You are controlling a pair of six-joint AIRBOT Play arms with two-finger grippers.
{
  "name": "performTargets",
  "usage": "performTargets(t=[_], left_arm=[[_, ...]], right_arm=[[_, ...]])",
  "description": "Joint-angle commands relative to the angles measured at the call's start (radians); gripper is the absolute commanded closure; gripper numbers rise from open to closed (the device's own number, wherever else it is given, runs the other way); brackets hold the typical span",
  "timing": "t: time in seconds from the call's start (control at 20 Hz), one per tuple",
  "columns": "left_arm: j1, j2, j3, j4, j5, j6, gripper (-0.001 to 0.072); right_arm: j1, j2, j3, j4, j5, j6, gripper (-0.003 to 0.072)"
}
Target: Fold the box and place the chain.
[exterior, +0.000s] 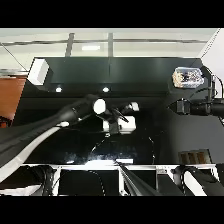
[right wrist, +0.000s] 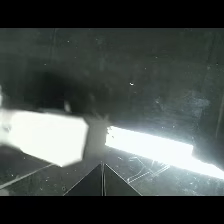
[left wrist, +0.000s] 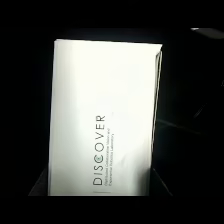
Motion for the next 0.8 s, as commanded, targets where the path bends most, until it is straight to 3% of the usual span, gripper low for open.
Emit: performTargets(t=[0.0,0.15,0.3,0.55,0.65,0.75], left_arm=[[0.171,0.060,0.001,0.320,-0.152,-0.390,0.0345],[0.425,0.081,0.001,0.509,-0.304,-0.615,0.0344],[0.706,0.080,0.001,0.518,-0.338,-0.660,0.0344],[1.061,0.080,0.001,0.496,-0.258,-0.671,0.0344],[1.135,0.080,0.001,0.485,-0.188,-0.619,0.0344],[1.180,0.079,0.001,0.391,-0.121,-0.459,0.0346]], right_arm=[[0.000,0.000,0.001,0.000,0.001,0.000,0.0673],[0.000,0.000,0.001,0.000,-0.002,0.000,0.0673],[0.000,0.000,0.001,0.000,-0.019,0.000,0.0673],[0.000,0.000,0.001,0.000,-0.060,0.004,0.0672],[0.000,0.000,0.001,0.001,-0.068,0.005,0.0672],[0.000,0.000,0.001,0.000,-0.071,0.013,0.0673]])
